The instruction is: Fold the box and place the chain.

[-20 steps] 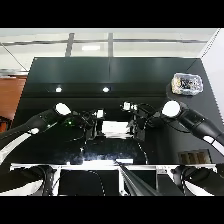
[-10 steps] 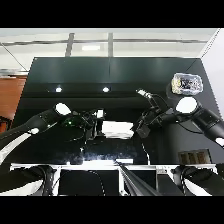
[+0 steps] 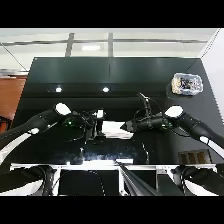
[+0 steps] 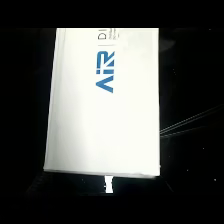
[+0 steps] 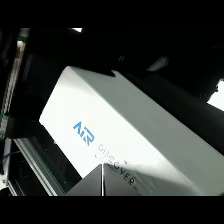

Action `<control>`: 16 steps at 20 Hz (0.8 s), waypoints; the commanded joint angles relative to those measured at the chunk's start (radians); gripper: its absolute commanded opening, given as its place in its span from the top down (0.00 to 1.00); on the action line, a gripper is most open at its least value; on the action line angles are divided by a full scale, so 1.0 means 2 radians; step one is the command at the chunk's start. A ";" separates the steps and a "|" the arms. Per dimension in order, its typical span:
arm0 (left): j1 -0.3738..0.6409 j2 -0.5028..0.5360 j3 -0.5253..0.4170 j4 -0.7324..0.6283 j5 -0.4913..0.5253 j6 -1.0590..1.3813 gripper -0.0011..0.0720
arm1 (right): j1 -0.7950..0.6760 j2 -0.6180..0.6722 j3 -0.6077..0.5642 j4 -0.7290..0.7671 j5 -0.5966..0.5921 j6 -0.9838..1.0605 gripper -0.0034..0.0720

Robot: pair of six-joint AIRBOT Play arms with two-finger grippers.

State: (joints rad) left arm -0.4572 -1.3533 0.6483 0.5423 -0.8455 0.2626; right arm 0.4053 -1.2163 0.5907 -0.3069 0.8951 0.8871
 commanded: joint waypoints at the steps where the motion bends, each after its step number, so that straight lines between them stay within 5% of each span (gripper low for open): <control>1: 0.000 0.000 0.000 0.000 -0.001 0.000 0.35 | 0.005 -0.017 -0.002 -0.016 -0.013 0.010 0.95; 9: 0.000 0.000 0.000 -0.001 -0.002 0.000 0.35 | 0.004 -0.013 0.000 -0.032 0.001 0.010 0.94; 13: 0.002 0.005 0.003 0.001 -0.001 0.000 0.34 | -0.019 0.032 0.046 -0.045 0.065 0.011 0.94; 14: 0.002 0.011 0.003 0.002 -0.001 -0.001 0.29 | -0.036 0.052 0.060 -0.045 0.087 0.011 0.94; 15: 0.002 0.021 0.003 0.010 0.000 -0.005 0.07 | -0.060 0.075 0.072 -0.047 0.111 0.013 0.94; 16: 0.002 0.030 0.004 0.023 -0.001 -0.030 0.00 | -0.088 0.099 0.080 -0.049 0.129 0.020 0.94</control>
State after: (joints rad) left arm -0.4541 -1.3254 0.6529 0.5522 -0.8497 0.2523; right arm 0.3222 -1.1164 0.6933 -0.4065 1.0317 0.9108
